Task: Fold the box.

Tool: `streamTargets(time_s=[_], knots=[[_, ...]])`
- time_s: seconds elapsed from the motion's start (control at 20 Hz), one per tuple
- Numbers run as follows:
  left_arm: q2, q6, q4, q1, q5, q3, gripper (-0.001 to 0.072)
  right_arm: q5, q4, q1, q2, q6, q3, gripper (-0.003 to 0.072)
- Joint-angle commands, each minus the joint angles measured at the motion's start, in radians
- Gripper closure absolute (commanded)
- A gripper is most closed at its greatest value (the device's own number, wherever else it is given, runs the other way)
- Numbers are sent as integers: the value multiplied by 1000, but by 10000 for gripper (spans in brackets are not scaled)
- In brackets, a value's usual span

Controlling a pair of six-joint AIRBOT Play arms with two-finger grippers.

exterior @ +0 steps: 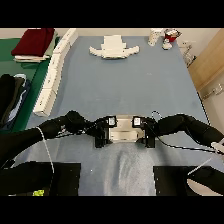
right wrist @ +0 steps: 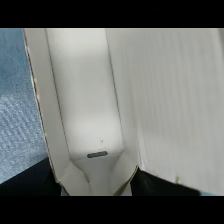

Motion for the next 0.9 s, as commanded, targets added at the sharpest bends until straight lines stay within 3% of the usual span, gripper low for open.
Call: streamTargets(time_s=[0.0, 0.25, 0.35, 0.4, 0.6, 0.75, 0.85], knots=[[0, 1, 1, 0, -4, 1, 264, -19, 3, 0, 0, 1, 0, 175], [0, 1, 1, -1, -4, 1, 264, -55, 4, 0, 1, 5, 0, 171], [0, 1, 1, 0, -4, 1, 264, -55, 3, 0, 7, 40, 0, 12], [0, 1, 1, 0, -4, 1, 264, -54, -3, 0, 14, 62, 0, -32], [0, 1, 1, 0, -4, 1, 265, -55, -50, 0, 61, 106, 0, -32], [0, 1, 1, 0, -4, 1, 264, -89, -204, 0, 124, 320, 1, -32], [0, 1, 1, 0, -4, 1, 264, -180, -307, 0, 179, 529, 13, -26]])
